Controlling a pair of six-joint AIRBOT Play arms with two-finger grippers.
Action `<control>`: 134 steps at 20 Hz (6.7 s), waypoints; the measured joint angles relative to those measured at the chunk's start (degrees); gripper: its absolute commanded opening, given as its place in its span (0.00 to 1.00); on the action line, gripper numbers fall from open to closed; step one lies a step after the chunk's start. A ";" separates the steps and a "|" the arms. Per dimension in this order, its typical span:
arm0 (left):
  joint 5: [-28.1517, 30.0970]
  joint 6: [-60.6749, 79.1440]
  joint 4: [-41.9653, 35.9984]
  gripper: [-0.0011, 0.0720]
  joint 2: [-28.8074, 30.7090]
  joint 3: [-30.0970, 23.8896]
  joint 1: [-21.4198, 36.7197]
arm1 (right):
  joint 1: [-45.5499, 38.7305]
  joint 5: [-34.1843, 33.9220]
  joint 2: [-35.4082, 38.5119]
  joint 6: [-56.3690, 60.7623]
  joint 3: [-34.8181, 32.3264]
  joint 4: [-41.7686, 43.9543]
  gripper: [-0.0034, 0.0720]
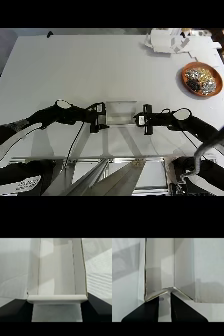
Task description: Fold the box and place the chain.
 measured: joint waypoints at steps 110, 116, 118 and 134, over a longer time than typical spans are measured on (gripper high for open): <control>-0.33 0.09 -0.02 0.30 0.00 0.00 -0.04 | 21.81 18.23 -11.15 158.64 26.95 -54.29 0.76; -0.09 0.04 -0.22 0.30 0.00 0.00 -0.09 | 21.03 22.75 -11.17 158.18 27.26 -53.00 0.95; -0.11 0.04 -0.17 0.30 0.00 0.00 -0.09 | 19.96 23.30 -10.95 156.60 27.26 -51.56 0.95; -0.11 0.04 -0.09 0.30 0.00 0.02 -0.07 | 11.15 24.20 -6.29 142.99 27.19 -39.87 0.74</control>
